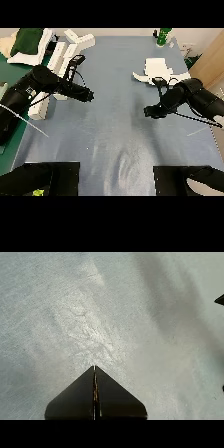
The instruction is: Fold the box.
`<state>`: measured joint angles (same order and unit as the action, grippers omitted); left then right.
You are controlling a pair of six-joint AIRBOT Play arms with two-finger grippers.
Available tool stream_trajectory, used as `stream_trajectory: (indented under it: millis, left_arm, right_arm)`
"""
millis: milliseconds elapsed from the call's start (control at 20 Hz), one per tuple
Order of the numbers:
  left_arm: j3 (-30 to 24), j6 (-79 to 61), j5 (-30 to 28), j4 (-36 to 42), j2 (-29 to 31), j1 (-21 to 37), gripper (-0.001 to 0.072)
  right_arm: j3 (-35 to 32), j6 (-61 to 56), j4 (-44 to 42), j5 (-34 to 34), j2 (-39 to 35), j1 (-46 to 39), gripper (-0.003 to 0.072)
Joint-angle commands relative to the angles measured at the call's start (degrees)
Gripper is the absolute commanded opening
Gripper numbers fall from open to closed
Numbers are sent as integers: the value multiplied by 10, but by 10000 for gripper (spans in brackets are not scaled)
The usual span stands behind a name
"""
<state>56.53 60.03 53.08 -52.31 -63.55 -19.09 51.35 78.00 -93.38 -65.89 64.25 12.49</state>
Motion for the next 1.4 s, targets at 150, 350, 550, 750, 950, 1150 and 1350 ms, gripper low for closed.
stream_trajectory:
  millis: [150,350,550,750,950,1150,1350]
  left_arm:
    - [1,0,0,0,0,0,13]
    - [1,0,0,0,0,0,13]
    - [1,0,0,0,0,0,14]
    - [1,0,0,0,0,0,14]
    - [1,0,0,0,0,0,13]
    - [1,0,0,0,0,0,14]
    - [1,0,0,0,0,0,14]
  right_arm:
    - [1,0,0,25,0,0,18]
    - [1,0,-12,39,0,0,18]
    - [3,-121,-75,60,2,0,17]
    - [76,-31,-81,48,9,-18,65]
    - [345,-17,74,-4,157,-200,279]
    - [540,-10,42,1,337,-384,308]
    - [566,21,-127,73,442,-492,307]
